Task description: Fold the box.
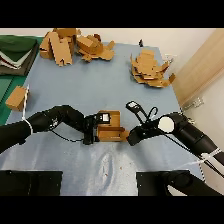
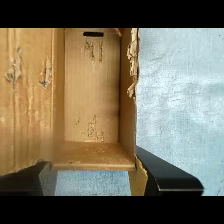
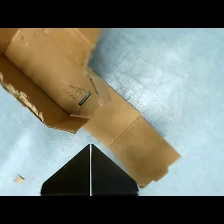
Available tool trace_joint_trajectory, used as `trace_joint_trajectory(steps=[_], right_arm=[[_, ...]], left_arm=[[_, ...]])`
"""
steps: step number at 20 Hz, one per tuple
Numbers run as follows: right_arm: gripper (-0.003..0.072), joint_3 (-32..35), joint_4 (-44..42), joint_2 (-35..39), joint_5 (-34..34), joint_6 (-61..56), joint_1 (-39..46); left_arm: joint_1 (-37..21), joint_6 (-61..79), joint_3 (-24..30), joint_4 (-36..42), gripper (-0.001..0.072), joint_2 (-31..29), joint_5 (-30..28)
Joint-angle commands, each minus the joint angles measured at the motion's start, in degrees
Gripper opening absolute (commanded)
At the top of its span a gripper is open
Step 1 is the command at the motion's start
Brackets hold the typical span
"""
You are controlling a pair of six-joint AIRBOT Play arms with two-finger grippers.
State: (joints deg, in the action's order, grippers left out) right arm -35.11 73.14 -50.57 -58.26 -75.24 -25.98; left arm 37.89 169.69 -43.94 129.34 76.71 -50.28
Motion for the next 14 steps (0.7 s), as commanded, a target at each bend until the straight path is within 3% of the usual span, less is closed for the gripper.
trace_joint_trajectory(steps=[1,4,8,14], right_arm=[[0.0008,0.0,-0.6,0.8,-0.2,-13.3,0.0],[0.0008,0.0,-3.3,0.8,0.8,-13.3,0.0],[0.0008,-0.1,-7.1,0.8,4.3,-13.3,-0.1],[0.0008,-0.1,-16.0,1.4,8.9,-12.8,-0.1]], left_arm=[[0.0,-7.5,-1.1,-7.4,0.0175,-0.1,-1.4],[0.0,-13.9,-3.7,-16.8,0.0175,-2.3,-4.8],[0.0,-16.2,-5.4,-20.3,0.0175,-5.7,-11.5],[0.0,-16.3,-5.1,-21.1,0.0174,-5.2,-8.8]])
